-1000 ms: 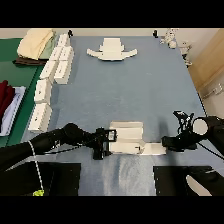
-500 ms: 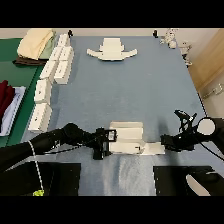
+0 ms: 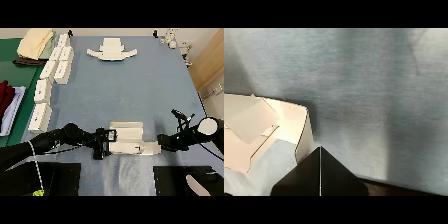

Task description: Fold the box.

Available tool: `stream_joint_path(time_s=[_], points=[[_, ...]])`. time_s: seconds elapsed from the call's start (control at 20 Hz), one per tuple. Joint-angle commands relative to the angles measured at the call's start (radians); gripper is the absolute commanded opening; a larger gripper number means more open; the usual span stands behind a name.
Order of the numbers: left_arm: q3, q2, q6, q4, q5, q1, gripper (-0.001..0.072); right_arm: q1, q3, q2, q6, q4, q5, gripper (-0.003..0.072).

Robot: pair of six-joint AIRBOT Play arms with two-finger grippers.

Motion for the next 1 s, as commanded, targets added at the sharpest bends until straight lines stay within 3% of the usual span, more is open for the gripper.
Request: stream_joint_path(time_s=[0.0, 0.55, 0.75, 0.95], points=[[0.000, 0.000, 0.000, 0.000, 0.000, 0.000, 0.0528, 0.002, -0.001, -0.078, -0.063, 0.053, -0.031, -0.0002], [0.000, 0.000, 0.000, 0.000, 0.000, 0.000, 0.0528, 0.002, -0.001, -0.119, -0.087, 0.086, -0.054, -0.0002], [0.000, 0.000, 0.000, 0.000, 0.000, 0.000, 0.0528, 0.002, -0.006, -0.119, -0.084, 0.036, -0.058, -0.0002], [0.000, 0.000, 0.000, 0.000, 0.000, 0.000, 0.0528, 0.002, -0.010, -0.117, -0.115, 0.134, -0.053, -0.0002]])
